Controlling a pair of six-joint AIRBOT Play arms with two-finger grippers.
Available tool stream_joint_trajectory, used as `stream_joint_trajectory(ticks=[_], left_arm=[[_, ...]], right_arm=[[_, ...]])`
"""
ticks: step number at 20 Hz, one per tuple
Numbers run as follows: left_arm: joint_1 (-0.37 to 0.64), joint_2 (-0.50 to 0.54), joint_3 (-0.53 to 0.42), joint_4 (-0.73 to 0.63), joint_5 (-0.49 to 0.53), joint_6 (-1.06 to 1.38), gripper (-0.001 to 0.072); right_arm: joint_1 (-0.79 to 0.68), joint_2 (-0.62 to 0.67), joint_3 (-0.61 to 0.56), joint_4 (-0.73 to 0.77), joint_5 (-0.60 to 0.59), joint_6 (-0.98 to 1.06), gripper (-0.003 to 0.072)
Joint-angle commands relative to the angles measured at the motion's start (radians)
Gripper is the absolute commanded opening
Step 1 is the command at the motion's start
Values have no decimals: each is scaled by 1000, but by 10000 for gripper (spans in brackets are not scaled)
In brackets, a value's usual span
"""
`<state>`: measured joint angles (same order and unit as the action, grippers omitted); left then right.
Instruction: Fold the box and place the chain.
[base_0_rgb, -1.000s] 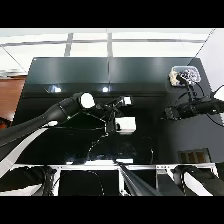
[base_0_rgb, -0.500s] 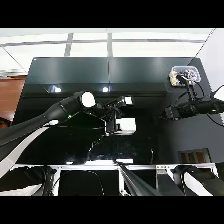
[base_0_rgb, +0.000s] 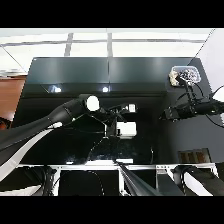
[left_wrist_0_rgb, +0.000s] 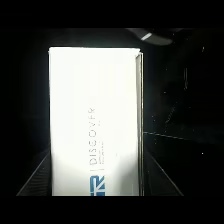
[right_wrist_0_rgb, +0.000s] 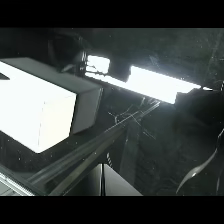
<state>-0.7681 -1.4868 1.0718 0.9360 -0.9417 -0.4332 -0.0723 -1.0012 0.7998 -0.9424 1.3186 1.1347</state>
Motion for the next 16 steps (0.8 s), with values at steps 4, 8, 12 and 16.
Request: stream_joint_trajectory(ticks=[4,8,12,16], left_arm=[[-81,-10,0,238,102,-151,706],[-97,-3,12,340,86,-233,445],[4,12,125,489,-57,-395,347],[263,19,248,650,-143,-561,348]], right_arm=[[-1,0,-5,0,-3,1,16],[-1,0,-5,0,-3,1,16],[-1,0,-5,0,-19,1,16],[-1,0,-5,0,-29,1,16]])
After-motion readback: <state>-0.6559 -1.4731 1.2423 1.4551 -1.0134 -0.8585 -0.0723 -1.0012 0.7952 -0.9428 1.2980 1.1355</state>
